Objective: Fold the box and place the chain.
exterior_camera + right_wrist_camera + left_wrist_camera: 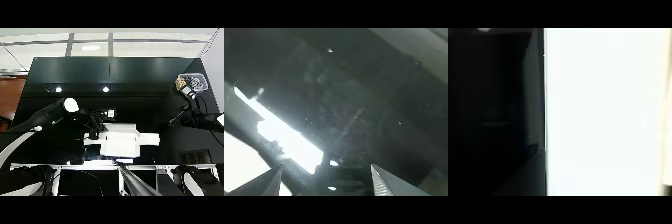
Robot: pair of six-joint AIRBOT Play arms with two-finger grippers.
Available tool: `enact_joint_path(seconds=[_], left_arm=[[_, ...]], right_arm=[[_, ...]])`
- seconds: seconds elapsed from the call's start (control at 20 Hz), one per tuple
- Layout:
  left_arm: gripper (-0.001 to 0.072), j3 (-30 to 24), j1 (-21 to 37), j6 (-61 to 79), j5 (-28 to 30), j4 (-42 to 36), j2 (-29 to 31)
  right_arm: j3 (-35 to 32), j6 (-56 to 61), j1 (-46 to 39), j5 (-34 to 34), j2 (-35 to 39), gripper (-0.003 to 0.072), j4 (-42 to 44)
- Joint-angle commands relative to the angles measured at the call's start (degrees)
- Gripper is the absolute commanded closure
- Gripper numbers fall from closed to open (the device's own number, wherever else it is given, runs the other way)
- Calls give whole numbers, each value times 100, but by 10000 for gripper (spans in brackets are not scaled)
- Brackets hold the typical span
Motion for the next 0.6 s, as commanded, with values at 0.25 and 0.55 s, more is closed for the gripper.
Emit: enact_joint_path(seconds=[0.25, 0.55], left_arm=[[684, 2, -107, -138, 525, 271, -280], [684, 2, -118, -466, 529, 293, -280]], right_arm=[[-459, -1519, 922, -612, -90, 66, 883], [-1185, -1932, 1856, -662, -125, 67, 861]])
